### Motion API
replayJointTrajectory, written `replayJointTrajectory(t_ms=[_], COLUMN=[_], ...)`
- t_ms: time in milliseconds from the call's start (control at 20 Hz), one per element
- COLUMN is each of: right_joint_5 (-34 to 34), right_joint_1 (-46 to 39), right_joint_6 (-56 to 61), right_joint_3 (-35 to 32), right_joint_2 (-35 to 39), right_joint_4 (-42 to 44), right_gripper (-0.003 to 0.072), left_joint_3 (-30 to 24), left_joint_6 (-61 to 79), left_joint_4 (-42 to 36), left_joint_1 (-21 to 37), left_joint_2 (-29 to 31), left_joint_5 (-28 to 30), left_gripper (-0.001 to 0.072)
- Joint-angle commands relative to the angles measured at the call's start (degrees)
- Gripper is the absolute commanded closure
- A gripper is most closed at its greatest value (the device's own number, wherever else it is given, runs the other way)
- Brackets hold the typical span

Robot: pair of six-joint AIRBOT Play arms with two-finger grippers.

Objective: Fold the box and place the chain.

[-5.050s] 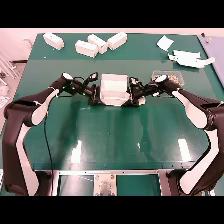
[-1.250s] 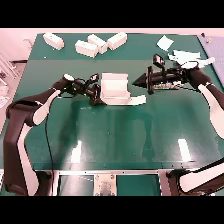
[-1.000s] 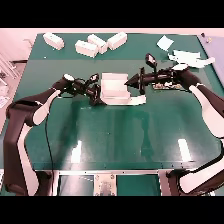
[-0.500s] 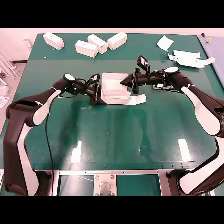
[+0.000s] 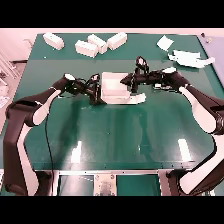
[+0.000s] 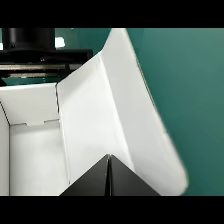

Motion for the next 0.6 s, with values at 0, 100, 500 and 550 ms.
replayJointTrajectory(t_ms=[0,100,500,550], right_joint_5=[-1.14,-2.08,-4.66,-4.66], right_joint_1=[0.00,-0.09,-0.22,-0.22], right_joint_6=[-0.04,-0.04,0.04,0.02], right_joint_3=[0.09,0.17,0.22,0.22], right_joint_2=[-1.79,-2.62,-4.20,-4.20], right_joint_4=[0.00,-0.15,-4.70,-4.76], right_gripper=[0.0686,0.0686,0.0687,0.0687], left_joint_3=[-0.02,-0.02,-0.02,-0.02], left_joint_6=[-0.07,-0.04,-0.04,-0.04], left_joint_4=[0.22,0.22,0.22,0.22], left_joint_1=[0.04,0.04,0.04,0.04], left_joint_2=[-0.04,-0.04,-0.04,-0.04], left_joint_5=[-0.15,-0.31,-0.26,-0.26], left_gripper=[0.0118,0.0118,0.0117,0.0118])
